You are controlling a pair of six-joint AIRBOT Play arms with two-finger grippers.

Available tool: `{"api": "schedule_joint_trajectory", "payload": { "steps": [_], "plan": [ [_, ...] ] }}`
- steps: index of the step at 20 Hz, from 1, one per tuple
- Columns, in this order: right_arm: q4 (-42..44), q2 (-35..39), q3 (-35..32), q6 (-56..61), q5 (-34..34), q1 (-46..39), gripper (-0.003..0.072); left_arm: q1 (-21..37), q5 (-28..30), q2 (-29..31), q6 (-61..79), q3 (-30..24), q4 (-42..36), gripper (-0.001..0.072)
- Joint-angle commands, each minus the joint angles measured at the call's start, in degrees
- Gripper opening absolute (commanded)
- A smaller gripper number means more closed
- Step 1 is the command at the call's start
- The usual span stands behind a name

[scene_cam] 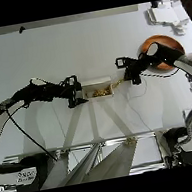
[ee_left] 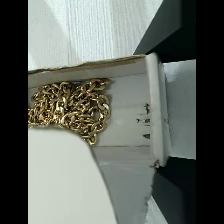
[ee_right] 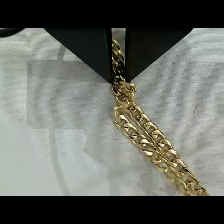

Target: Fold the box and place the chain.

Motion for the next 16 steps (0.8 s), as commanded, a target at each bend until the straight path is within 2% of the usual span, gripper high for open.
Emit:
{"api": "schedule_joint_trajectory", "payload": {
  "steps": [1,4,9,16],
  "plan": [
    [-0.6,-0.6,0.1,0.9,5.1,0.1,0.0011,0.0,0.0,0.0,0.0,0.0,0.0,0.0316],
    [0.0,0.9,0.1,7.8,6.2,0.1,0.0009,0.0,0.0,0.0,0.0,0.0,0.0,0.0316],
    [4.6,9.0,0.1,12.7,6.6,1.6,0.0008,0.0,0.0,0.0,0.0,0.0,0.0,0.0316],
    [19.7,19.0,0.1,13.8,8.5,7.9,0.0008,0.0,0.0,0.0,0.0,0.0,0.0,0.0316]
  ]
}}
